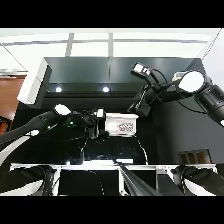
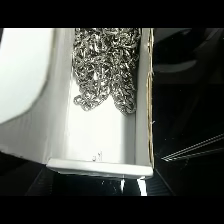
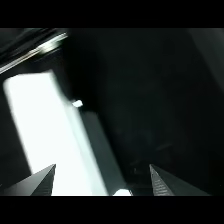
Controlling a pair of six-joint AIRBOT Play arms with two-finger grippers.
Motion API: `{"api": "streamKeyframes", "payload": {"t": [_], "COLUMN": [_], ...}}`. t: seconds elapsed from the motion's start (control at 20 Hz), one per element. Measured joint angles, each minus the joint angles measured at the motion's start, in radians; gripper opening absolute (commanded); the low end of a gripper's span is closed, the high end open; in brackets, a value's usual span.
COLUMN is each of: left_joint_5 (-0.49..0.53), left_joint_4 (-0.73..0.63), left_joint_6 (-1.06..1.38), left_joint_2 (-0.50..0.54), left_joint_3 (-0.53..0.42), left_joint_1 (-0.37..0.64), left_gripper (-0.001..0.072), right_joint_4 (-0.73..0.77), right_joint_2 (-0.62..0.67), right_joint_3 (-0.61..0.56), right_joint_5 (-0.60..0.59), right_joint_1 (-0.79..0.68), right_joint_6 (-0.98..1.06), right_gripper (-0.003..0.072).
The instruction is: Fold the box and place the chain.
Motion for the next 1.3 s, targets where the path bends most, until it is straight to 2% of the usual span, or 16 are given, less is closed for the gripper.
{"api": "streamKeyframes", "payload": {"t": [0.15, 0.3, 0.35, 0.4, 0.7, 1.0, 1.05, 1.1, 1.15, 1.2, 1.3], "left_joint_5": [0.0, 0.0, 0.0, 0.0, 0.0, 0.0, 0.0, 0.0, 0.0, 0.0, 0.001], "left_joint_4": [0.0, 0.0, 0.0, 0.0, 0.0, 0.0, 0.0, 0.0, 0.0, 0.0, -0.001], "left_joint_6": [0.0, 0.0, 0.0, 0.0, 0.0, 0.0, 0.0, 0.0, 0.0, 0.0, 0.0], "left_joint_2": [0.0, 0.0, 0.0, 0.0, 0.0, 0.0, 0.0, 0.0, 0.0, 0.0, 0.0], "left_joint_3": [0.0, 0.0, 0.0, 0.0, 0.0, 0.0, 0.0, 0.0, 0.0, 0.0, 0.0], "left_joint_1": [0.0, 0.0, 0.0, 0.0, 0.0, 0.0, 0.0, 0.0, 0.0, 0.0, 0.0], "left_gripper": [0.0349, 0.0349, 0.0349, 0.0349, 0.0349, 0.0349, 0.0349, 0.0349, 0.0349, 0.0349, 0.0349], "right_joint_4": [0.0, 0.001, 0.0, 0.001, 0.005, 0.008, 0.007, 0.007, 0.006, 0.004, 0.003], "right_joint_2": [-0.036, -0.059, -0.061, -0.064, -0.069, -0.07, -0.07, -0.07, -0.07, -0.07, -0.07], "right_joint_3": [-0.049, -0.096, -0.104, -0.11, -0.124, -0.126, -0.126, -0.127, -0.128, -0.13, -0.132], "right_joint_5": [-0.048, -0.021, 0.002, 0.02, 0.106, 0.101, 0.096, 0.091, 0.09, 0.085, 0.076], "right_joint_1": [-0.014, 0.013, 0.024, 0.032, 0.056, 0.063, 0.064, 0.067, 0.069, 0.073, 0.076], "right_joint_6": [0.003, -0.059, -0.077, -0.09, -0.132, -0.14, -0.141, -0.141, -0.142, -0.143, -0.143], "right_gripper": [0.0697, 0.0695, 0.0626, 0.0598, 0.0597, 0.0574, 0.0447, 0.0446, 0.0382, 0.0244, 0.0237]}}
